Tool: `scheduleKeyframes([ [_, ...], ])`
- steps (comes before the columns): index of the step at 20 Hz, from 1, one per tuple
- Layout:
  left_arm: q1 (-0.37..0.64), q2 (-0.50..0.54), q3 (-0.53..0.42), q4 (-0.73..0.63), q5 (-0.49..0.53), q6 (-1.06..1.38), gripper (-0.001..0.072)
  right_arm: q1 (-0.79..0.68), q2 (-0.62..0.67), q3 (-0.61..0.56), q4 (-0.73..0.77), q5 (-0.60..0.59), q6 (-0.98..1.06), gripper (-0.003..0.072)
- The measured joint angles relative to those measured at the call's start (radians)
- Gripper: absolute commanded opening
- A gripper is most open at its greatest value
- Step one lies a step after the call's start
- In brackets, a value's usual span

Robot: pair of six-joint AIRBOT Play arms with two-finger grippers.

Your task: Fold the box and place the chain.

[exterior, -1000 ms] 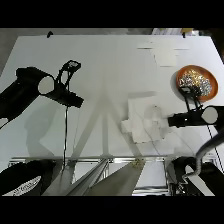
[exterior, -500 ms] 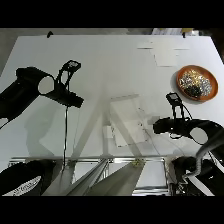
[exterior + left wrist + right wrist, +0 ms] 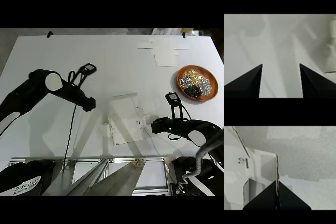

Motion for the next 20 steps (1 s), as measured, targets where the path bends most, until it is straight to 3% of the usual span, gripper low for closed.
scheduleKeyframes([
  [4,0.000,-0.124,0.000,-0.325,0.005,0.301,0.0533,0.000,0.000,0.000,0.000,-0.001,0.000,0.0019],
  [5,0.000,-0.151,0.000,-0.386,0.004,0.355,0.0554,0.000,0.000,0.000,0.000,-0.002,0.000,0.0019],
  [6,0.000,-0.178,0.000,-0.444,0.004,0.404,0.0633,0.000,0.000,0.000,-0.001,-0.002,0.000,0.0019],
  [7,0.000,-0.201,0.000,-0.491,0.004,0.442,0.0640,0.000,0.000,0.000,-0.001,-0.002,0.000,0.0019],
  [14,-0.001,-0.307,0.000,-0.623,-0.018,0.566,0.0621,0.000,0.000,0.000,-0.001,-0.002,0.000,0.0019],
  [15,-0.001,-0.313,0.000,-0.628,-0.025,0.579,0.0598,0.000,0.000,0.000,-0.001,-0.002,0.000,0.0019],
  [19,-0.001,-0.324,0.000,-0.637,-0.040,0.653,0.0253,0.000,0.000,0.000,-0.001,-0.002,0.000,0.0019],
  [20,-0.001,-0.325,0.000,-0.638,-0.043,0.672,0.0211,0.000,0.000,0.000,-0.001,-0.002,0.000,0.0019],
])
